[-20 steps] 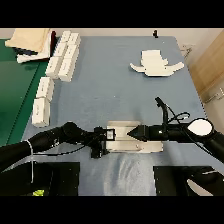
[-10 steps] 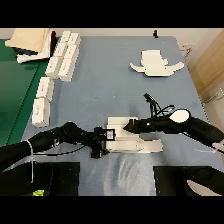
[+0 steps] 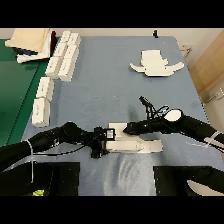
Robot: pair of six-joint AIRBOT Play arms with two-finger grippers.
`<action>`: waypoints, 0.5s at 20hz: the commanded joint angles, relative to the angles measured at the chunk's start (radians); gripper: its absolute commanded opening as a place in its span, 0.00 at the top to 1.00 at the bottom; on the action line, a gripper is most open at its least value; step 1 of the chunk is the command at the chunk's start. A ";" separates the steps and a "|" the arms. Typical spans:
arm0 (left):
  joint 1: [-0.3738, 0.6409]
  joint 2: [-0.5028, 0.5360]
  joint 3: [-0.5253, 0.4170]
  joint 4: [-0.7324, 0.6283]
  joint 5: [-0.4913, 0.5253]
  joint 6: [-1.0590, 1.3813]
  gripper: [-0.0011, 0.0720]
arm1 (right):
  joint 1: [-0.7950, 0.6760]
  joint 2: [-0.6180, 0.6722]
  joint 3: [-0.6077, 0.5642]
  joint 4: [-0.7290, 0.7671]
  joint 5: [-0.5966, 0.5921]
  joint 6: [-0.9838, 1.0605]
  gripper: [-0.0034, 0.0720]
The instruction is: Fold the box.
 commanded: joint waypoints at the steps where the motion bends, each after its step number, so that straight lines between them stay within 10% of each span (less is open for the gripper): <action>1: 0.000 0.000 0.001 0.001 0.001 0.002 0.34 | 0.001 -0.004 0.000 -0.004 0.012 -0.033 0.95; 10: 0.000 0.000 0.001 0.001 0.001 0.002 0.34 | -0.001 0.006 0.025 -0.023 0.055 -0.072 0.95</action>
